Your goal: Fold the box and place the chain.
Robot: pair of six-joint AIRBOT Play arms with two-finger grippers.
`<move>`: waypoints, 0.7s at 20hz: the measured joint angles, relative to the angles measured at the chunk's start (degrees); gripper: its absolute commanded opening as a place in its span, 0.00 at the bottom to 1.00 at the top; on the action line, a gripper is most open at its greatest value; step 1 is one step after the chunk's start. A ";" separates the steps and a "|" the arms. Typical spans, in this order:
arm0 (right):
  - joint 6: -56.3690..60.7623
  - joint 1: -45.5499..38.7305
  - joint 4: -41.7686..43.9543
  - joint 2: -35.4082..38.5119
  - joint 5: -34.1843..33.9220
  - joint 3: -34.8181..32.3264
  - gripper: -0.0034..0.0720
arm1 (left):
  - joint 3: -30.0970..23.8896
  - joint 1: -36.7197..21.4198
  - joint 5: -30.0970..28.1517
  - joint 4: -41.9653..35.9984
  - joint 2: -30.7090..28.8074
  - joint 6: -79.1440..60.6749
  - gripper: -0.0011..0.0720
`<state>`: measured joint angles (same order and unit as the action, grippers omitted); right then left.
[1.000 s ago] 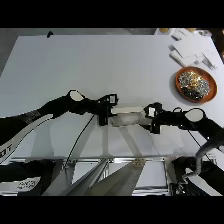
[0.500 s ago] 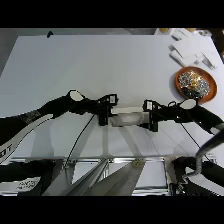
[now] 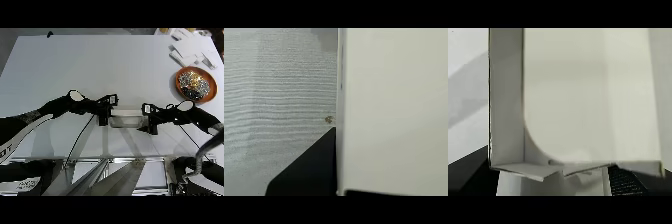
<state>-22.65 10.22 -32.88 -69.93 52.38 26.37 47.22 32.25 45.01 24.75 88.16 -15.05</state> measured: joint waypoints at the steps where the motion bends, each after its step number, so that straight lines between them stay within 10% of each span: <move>1: -0.04 0.39 0.52 -0.20 -0.28 -0.02 0.89 | 0.00 0.00 -0.02 0.00 0.00 0.00 0.03; 14: 0.98 -0.87 1.36 -2.73 -0.81 -0.20 0.94 | 0.00 0.00 -0.22 -0.04 0.00 0.07 0.03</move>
<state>-21.67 9.34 -31.53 -72.66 51.57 26.17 47.22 32.25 44.80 24.71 88.16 -14.98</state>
